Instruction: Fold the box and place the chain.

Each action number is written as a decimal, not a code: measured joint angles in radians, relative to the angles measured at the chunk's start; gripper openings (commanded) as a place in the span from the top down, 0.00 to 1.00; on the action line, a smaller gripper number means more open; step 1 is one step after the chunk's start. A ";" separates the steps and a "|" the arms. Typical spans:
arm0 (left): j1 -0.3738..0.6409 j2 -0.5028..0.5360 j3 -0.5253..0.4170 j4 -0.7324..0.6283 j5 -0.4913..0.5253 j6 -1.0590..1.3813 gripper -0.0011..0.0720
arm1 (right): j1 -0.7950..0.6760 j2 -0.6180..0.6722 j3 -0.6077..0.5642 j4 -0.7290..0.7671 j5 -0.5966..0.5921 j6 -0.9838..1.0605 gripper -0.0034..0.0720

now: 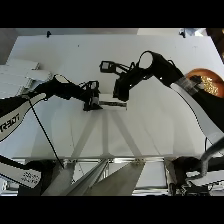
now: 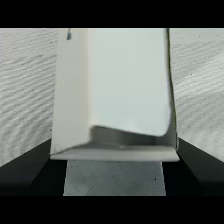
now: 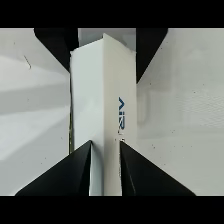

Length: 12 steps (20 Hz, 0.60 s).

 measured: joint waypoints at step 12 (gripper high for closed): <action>0.000 0.000 0.000 0.000 0.000 0.000 0.60 | 0.111 0.004 -0.006 -0.210 -0.054 0.121 0.75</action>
